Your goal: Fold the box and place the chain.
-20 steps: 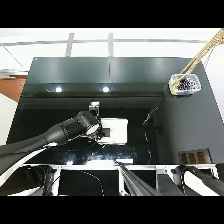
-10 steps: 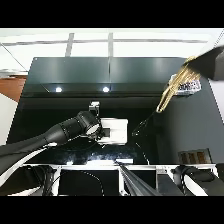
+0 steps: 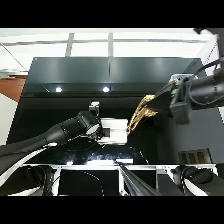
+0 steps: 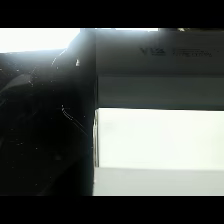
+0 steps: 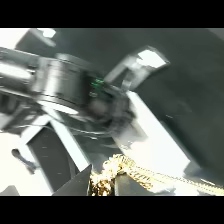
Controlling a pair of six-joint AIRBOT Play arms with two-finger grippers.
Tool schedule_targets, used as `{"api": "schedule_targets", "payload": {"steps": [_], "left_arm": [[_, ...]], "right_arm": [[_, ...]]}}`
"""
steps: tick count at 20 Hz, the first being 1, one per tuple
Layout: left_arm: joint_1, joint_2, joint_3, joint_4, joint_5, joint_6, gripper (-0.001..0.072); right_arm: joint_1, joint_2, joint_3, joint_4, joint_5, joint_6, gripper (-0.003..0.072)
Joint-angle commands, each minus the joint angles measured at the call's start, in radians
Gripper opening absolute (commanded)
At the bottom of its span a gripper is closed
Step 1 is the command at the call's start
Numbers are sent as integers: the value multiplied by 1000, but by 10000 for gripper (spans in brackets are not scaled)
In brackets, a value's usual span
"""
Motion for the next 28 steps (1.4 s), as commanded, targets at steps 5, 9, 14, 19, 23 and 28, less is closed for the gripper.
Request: {"api": "schedule_targets", "payload": {"steps": [5, 9, 14, 19, 23, 28], "left_arm": [[0, 0, 0, 0, -2, 0, 30], [0, 0, 0, 0, -2, 0, 31], [0, 0, 0, 0, -2, 0, 31], [0, 0, 0, 0, -2, 0, 31], [0, 0, 0, 0, -2, 0, 31], [0, 0, 0, 0, -2, 0, 31]], "right_arm": [[47, -8, -27, 114, -101, -37, 41], [47, -8, -27, 124, -128, -37, 41], [51, -10, -42, 162, -135, -56, 41], [50, -13, -151, 174, -173, -68, 41], [69, -13, -338, 180, -230, -68, 41], [178, -48, -538, 163, -421, -66, 43]]}}
